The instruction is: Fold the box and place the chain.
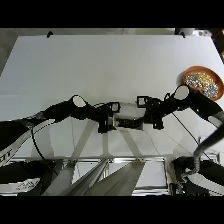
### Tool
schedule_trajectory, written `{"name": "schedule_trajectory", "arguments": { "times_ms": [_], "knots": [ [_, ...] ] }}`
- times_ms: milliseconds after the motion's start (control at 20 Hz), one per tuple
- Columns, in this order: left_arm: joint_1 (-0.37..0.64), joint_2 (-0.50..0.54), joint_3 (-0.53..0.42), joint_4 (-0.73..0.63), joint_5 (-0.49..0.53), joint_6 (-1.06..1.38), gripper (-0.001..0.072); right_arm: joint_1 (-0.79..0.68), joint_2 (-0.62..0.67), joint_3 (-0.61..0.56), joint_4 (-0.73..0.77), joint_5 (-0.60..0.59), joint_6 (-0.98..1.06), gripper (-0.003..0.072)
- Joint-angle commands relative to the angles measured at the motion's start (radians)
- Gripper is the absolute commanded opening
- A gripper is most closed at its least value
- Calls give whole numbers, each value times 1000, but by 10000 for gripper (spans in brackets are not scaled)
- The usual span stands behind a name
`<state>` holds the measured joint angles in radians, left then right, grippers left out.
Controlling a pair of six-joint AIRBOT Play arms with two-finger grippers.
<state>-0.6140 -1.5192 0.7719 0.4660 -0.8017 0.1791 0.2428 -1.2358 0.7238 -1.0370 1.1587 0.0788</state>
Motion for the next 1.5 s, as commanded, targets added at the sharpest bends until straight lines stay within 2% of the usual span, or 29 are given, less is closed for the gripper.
{"name": "schedule_trajectory", "arguments": {
  "times_ms": [0, 100, 350, 650, 750, 850, 950, 1000, 1050, 1150, 1300, 1450],
  "knots": [
    [1, 1, 1, -3, 12, -4, 396, 1, 0, -1, -11, 29, 3, 153],
    [1, 1, 1, -3, 12, -4, 396, 1, 0, -1, -15, 30, 3, 29],
    [1, 1, 1, -3, 12, -4, 396, 1, 5, -1, -22, -22, 76, 22],
    [1, 1, 1, -3, 13, -4, 396, 1, 105, 0, -60, 17, 108, 22],
    [1, 1, 1, -3, 12, -4, 396, 1, 163, 0, -7, 52, 108, 22],
    [1, 1, 1, -3, 12, -4, 396, 2, 208, 0, 116, 72, 108, 21],
    [1, 1, 1, -3, 12, -4, 396, 21, 222, 0, 230, 60, 113, 21],
    [1, 1, 1, -3, 12, -4, 396, 48, 219, 0, 241, 31, 142, 22],
    [1, 1, 1, -3, 12, -4, 396, 76, 215, 0, 227, -6, 177, 34],
    [1, 1, 1, -3, 12, -4, 396, 115, 192, 0, 184, -80, 239, 212],
    [1, 1, 1, -3, 12, -4, 396, 122, 157, 0, 153, -128, 314, 212],
    [1, 1, 1, -3, 12, -4, 396, 114, 163, 0, 72, -100, 378, 210]
  ]
}}
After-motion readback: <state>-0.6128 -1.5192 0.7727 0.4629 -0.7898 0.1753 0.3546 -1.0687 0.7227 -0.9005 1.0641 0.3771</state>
